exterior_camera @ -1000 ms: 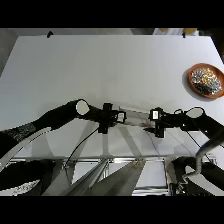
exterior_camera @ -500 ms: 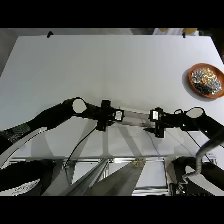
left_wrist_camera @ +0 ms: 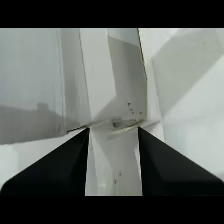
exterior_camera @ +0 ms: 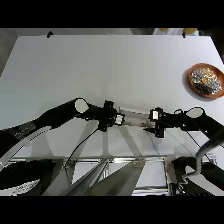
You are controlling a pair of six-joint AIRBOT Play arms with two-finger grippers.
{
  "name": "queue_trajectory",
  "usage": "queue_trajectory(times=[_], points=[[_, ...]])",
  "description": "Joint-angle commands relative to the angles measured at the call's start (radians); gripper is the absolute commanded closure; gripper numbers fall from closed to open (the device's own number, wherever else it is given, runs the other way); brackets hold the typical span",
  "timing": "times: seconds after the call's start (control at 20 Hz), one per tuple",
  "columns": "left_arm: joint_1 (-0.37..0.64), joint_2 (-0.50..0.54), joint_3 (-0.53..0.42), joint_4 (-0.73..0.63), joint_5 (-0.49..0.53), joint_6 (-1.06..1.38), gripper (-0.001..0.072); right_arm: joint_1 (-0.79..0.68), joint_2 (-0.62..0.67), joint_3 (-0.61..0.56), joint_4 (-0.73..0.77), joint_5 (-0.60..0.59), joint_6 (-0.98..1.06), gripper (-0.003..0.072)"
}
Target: Fold the box and place the chain.
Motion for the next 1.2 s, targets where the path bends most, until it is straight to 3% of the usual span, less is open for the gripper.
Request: queue_trajectory(times=[0.0,0.05,0.3,0.45,0.75,0.8,0.85,0.9,1.15], points=[[-0.004,-0.009,0.001,-0.027,0.025,0.023,0.0403,0.0,0.001,0.0,0.001,-0.001,0.0,0.0343],[-0.004,-0.01,0.001,-0.027,0.027,0.023,0.0452,0.0,0.001,0.0,0.001,-0.001,0.0,0.0343],[-0.004,-0.012,0.001,-0.048,0.032,0.047,0.0461,0.0,0.001,0.0,0.001,-0.001,0.0,0.0343],[-0.017,-0.013,0.001,-0.142,0.032,0.113,0.0563,0.0,0.001,0.0,0.001,-0.001,0.0,0.0343],[-0.058,-0.048,0.001,-0.207,0.03,0.119,0.0555,0.0,0.001,0.0,0.001,-0.001,0.0,0.0343],[-0.065,-0.048,0.001,-0.222,0.03,0.101,0.0535,0.0,0.001,0.0,0.001,-0.001,0.0,0.0343],[-0.073,-0.048,0.001,-0.233,0.031,0.069,0.0442,0.0,0.001,0.0,0.001,-0.001,0.0,0.0343],[-0.08,-0.048,0.001,-0.235,0.031,0.021,0.0417,0.0,0.001,0.0,0.001,-0.001,0.0,0.0343],[-0.109,-0.048,0.001,-0.232,0.032,-0.107,0.0417,0.0,0.001,0.0,0.001,-0.001,0.0,0.0343]])
